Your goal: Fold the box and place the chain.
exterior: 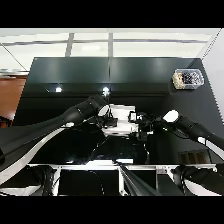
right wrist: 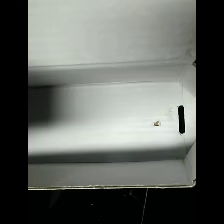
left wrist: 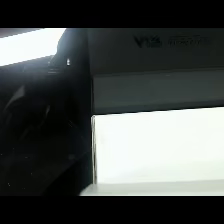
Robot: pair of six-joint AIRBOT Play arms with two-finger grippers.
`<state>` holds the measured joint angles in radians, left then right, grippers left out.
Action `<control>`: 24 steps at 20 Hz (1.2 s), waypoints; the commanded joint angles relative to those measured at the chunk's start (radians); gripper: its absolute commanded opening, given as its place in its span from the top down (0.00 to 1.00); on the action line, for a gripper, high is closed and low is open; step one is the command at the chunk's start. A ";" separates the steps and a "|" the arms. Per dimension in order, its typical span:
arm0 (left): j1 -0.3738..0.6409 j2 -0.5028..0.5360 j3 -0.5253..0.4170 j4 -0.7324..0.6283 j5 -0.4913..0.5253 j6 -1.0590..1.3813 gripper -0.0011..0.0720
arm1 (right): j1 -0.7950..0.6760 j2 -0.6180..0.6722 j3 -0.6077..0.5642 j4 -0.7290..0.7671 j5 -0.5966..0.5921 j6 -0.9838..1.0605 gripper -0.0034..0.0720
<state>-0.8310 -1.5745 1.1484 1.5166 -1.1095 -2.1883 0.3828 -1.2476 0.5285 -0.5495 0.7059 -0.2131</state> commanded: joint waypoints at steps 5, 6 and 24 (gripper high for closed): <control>-0.003 0.000 0.001 -0.016 0.000 0.000 0.66 | 0.000 0.000 0.000 -0.002 -0.003 -0.002 0.87; -0.002 0.000 0.001 -0.016 0.000 0.000 0.66 | 0.000 0.000 0.000 -0.002 -0.003 -0.002 0.87; 0.026 -0.001 0.053 0.002 -0.042 0.000 0.42 | 0.000 0.000 0.000 -0.002 -0.003 -0.002 0.87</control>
<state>-0.8146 -1.5753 1.1915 1.5070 -1.1309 -2.1883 0.3828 -1.2476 0.5289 -0.5495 0.7010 -0.2131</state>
